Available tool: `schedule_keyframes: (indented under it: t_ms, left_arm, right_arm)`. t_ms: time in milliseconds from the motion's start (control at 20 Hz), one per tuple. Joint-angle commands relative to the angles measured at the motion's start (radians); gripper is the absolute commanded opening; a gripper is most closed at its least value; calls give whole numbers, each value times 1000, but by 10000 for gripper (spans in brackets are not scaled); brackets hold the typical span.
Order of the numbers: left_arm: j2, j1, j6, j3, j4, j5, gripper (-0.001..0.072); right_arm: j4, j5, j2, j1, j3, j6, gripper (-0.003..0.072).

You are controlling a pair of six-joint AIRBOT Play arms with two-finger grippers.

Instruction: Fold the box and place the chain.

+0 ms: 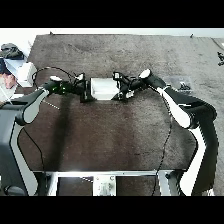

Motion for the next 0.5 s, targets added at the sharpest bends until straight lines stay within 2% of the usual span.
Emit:
schedule_keyframes:
  t_ms: [0, 450]
  left_arm:
    - [1, 0, -4, 0, -3, 11, 604]
    - [1, 0, -6, 0, 25, 24, 592]
  right_arm:
    - [0, 0, 0, 0, 0, 0, 274]
    - [0, 0, 0, 0, 0, 0, 274]
